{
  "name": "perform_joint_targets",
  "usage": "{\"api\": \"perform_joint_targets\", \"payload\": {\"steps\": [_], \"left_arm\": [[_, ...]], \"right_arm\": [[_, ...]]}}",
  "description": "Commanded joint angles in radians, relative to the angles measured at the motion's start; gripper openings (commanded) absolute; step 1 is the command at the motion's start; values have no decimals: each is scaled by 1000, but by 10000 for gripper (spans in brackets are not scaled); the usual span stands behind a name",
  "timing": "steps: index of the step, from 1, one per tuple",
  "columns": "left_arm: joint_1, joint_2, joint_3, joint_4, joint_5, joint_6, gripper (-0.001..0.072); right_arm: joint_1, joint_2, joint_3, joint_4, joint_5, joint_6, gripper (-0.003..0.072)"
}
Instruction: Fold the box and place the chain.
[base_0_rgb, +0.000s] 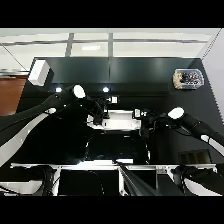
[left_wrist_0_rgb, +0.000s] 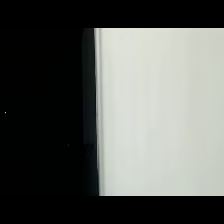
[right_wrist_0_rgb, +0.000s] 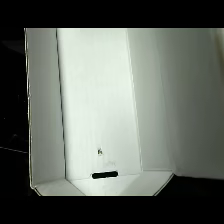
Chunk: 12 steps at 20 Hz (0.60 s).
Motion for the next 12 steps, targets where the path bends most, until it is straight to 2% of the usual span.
{"api": "perform_joint_targets", "payload": {"steps": [1,3,12], "left_arm": [[0,-4,0,4,1,0,23],[0,-4,0,4,0,0,24],[0,-4,0,4,-2,0,24]], "right_arm": [[1,-8,0,-2,-2,-2,701],[1,-18,0,-2,-2,-2,682],[5,-19,1,-1,-11,3,681]]}}
